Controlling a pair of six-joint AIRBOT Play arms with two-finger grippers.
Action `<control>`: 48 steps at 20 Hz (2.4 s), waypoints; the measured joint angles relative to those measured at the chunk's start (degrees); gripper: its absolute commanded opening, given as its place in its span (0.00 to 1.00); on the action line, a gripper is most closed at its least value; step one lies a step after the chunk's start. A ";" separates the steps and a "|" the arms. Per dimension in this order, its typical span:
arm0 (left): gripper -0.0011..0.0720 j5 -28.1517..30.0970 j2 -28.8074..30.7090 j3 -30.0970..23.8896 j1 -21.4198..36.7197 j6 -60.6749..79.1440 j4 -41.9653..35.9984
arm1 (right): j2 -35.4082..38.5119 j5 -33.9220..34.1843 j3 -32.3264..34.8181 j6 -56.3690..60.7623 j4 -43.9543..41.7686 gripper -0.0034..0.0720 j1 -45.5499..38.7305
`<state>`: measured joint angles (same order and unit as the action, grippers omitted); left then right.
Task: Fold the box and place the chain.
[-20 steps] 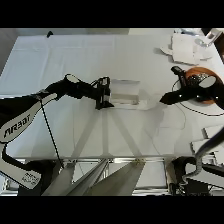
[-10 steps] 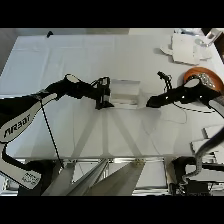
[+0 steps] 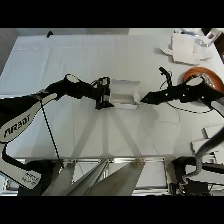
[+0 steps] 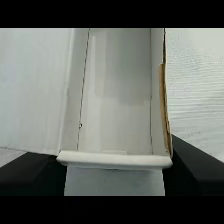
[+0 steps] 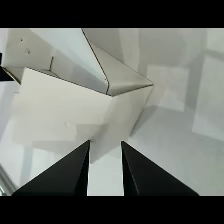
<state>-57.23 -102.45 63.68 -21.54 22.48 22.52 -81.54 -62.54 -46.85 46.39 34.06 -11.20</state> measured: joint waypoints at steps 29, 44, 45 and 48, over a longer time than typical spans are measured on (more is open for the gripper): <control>0.45 -0.07 0.02 0.00 -0.02 -0.02 -0.02 | 0.50 22.67 0.02 14.97 10.21 0.70 15.34; 0.45 -0.02 0.02 0.00 -0.02 0.00 -0.02 | 0.72 23.08 -5.03 45.97 38.99 0.63 24.41; 0.45 -0.02 0.02 0.00 -0.02 0.00 -0.02 | 0.70 22.91 -5.40 48.24 40.65 0.63 25.24; 0.45 -0.02 0.02 0.00 -0.02 0.00 -0.02 | 0.59 22.51 -6.08 52.94 43.95 0.62 27.43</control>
<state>-57.25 -102.43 63.68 -21.56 22.48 22.50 -80.95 -40.03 -52.93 99.33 78.02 16.23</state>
